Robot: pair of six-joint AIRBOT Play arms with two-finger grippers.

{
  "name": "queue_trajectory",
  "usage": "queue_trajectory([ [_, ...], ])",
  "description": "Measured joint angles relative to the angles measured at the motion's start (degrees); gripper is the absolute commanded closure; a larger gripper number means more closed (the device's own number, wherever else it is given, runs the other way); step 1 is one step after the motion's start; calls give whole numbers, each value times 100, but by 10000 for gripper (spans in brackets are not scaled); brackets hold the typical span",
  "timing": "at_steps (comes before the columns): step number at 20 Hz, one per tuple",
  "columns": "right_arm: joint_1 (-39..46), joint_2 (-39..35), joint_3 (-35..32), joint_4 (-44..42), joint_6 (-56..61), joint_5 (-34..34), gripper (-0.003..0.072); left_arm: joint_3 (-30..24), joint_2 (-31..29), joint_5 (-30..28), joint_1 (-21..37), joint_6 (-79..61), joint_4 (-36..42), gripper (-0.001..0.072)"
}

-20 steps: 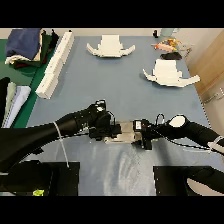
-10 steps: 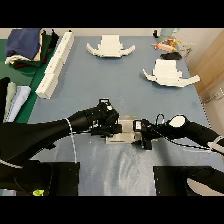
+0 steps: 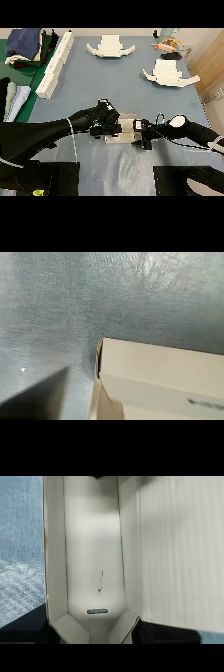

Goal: Fold the box.

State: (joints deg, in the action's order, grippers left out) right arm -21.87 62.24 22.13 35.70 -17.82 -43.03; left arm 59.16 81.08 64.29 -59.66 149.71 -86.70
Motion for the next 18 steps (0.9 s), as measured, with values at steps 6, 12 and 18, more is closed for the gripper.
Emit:
queue_trajectory([
  [6,0,0,0,9,-22,0,244,240,-186,208,9,-201,24,87],
  [12,0,-2,2,11,-22,0,245,361,-988,1340,107,-542,-37,465],
  [18,-2,-2,2,11,-22,0,244,310,-1799,2765,170,-1375,-391,694],
])
